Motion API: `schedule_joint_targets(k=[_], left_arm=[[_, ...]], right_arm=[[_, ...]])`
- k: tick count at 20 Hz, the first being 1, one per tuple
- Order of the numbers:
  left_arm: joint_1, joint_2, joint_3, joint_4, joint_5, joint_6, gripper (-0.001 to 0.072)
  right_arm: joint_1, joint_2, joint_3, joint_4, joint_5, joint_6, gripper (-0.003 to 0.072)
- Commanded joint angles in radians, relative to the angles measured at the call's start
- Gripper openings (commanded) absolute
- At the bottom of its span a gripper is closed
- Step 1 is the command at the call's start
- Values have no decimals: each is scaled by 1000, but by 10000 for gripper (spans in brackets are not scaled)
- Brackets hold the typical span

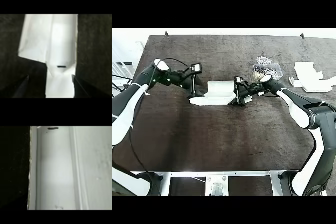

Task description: Fold the box and place the chain.

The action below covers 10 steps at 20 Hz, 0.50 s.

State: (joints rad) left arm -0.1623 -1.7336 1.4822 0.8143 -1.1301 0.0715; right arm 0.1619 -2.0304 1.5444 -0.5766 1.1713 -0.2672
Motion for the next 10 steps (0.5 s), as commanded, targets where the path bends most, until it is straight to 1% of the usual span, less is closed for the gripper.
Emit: schedule_joint_targets(k=[1,3,8,10], left_arm=[[-25,1,-20,103,40,-45,613],[-30,-9,-31,106,81,-44,613],[-30,-81,-31,97,80,-7,613],[-30,-93,-31,64,93,19,612]], right_arm=[[1,-1,0,0,0,1,509],[1,-1,0,0,0,1,509],[1,-1,0,0,0,1,509],[1,-1,0,0,0,1,509]])
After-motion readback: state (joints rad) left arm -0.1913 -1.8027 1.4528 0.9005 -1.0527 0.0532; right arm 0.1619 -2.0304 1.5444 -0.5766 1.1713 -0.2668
